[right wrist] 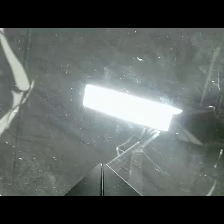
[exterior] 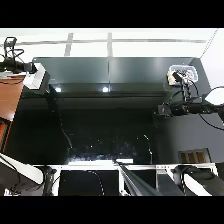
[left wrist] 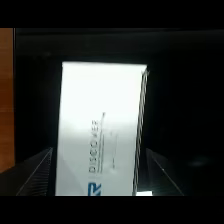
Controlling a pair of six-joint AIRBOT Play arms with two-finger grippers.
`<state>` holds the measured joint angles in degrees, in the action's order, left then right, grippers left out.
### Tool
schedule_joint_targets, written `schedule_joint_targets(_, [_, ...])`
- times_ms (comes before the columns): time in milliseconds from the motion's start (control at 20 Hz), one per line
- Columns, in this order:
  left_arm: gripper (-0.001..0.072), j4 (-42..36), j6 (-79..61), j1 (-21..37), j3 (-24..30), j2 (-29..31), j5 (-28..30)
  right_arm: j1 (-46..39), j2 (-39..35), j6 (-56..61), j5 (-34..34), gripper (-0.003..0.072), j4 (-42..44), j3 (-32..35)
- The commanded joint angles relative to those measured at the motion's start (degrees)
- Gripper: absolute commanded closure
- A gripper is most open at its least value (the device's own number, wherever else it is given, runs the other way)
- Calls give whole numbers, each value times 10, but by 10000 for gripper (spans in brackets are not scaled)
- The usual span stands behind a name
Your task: Fold the box and place the chain.
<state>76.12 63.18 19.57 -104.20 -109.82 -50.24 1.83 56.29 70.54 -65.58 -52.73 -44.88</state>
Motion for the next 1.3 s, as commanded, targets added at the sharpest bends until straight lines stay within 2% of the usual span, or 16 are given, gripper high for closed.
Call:
schedule_joint_targets(0, [-6, -5, 25, -7, -121, -13, -93, 0, 0, 6, 0, 670, 6, 0])
schedule_joint_targets(100, [21, -16, 59, -14, -202, 1, -157, 0, 0, 5, 3, 670, 6, 0])
schedule_joint_targets(150, [23, -31, 94, -17, -208, 24, -169, 0, 0, 4, 11, 670, 6, 0])
schedule_joint_targets(200, [120, -49, 143, -21, -195, 58, -182, 0, 0, 4, 23, 670, 6, 0])
schedule_joint_targets(250, [429, -71, 169, -23, -166, 95, -201, 3, 0, 3, 38, 670, 5, 0])
schedule_joint_targets(300, [685, -103, 153, -27, -111, 143, -223, 9, 0, 3, 59, 670, 5, 0])
schedule_joint_targets(350, [686, -115, 148, -34, -50, 186, -230, 17, 0, 3, 81, 670, 5, 0])
schedule_joint_targets(450, [686, -116, 148, -64, 106, 290, -213, 45, 0, -3, 144, 670, -6, 0])
schedule_joint_targets(600, [685, -107, 128, -122, 396, 469, -100, 90, 0, -7, 243, 670, -91, 0])
schedule_joint_targets(650, [686, -78, 121, -140, 481, 521, -61, 96, 0, -7, 265, 671, -122, 0])
schedule_joint_targets(700, [685, -43, 124, -154, 559, 570, -27, 97, 0, -7, 273, 670, -136, 0])
schedule_joint_targets(800, [685, -24, 125, -160, 663, 648, 4, 95, 0, -7, 265, 670, -164, 0])
schedule_joint_targets(900, [684, -27, 136, -158, 711, 706, 2, 94, 0, -7, 253, 670, -170, 0])
schedule_joint_targets(1000, [684, -26, 135, -158, 721, 744, -33, 94, 0, -7, 253, 670, -167, 0])
schedule_joint_targets(1100, [684, -27, 135, -158, 721, 764, -66, 94, 0, -7, 253, 670, -167, 0])
schedule_joint_targets(1250, [684, -27, 135, -158, 721, 765, -69, 94, 0, -7, 253, 670, -167, 0])
